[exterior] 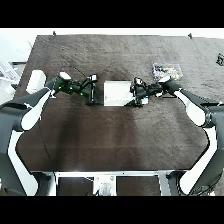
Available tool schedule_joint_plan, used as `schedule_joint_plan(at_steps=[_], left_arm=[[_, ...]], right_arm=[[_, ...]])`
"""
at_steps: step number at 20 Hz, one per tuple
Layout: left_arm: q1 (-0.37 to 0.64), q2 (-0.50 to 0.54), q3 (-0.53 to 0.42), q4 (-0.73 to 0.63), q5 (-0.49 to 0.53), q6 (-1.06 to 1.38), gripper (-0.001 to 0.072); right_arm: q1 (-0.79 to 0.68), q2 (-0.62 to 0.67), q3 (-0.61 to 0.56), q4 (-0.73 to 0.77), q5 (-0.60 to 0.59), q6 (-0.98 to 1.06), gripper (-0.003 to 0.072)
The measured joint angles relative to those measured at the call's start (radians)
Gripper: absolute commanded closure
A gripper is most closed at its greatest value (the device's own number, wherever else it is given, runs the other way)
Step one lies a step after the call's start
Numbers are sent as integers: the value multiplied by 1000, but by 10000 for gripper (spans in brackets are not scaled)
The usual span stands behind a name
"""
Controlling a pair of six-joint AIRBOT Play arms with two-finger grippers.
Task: Fold the box and place the chain.
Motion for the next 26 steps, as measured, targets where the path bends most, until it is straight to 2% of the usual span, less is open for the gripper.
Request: schedule_joint_plan(at_steps=[16,26], left_arm=[[-22,0,0,-51,-18,22,-11],[-68,-34,0,-75,65,68,-11]], right_arm=[[0,0,0,-2,3,-1,95],[0,0,0,0,-2,1,96]])
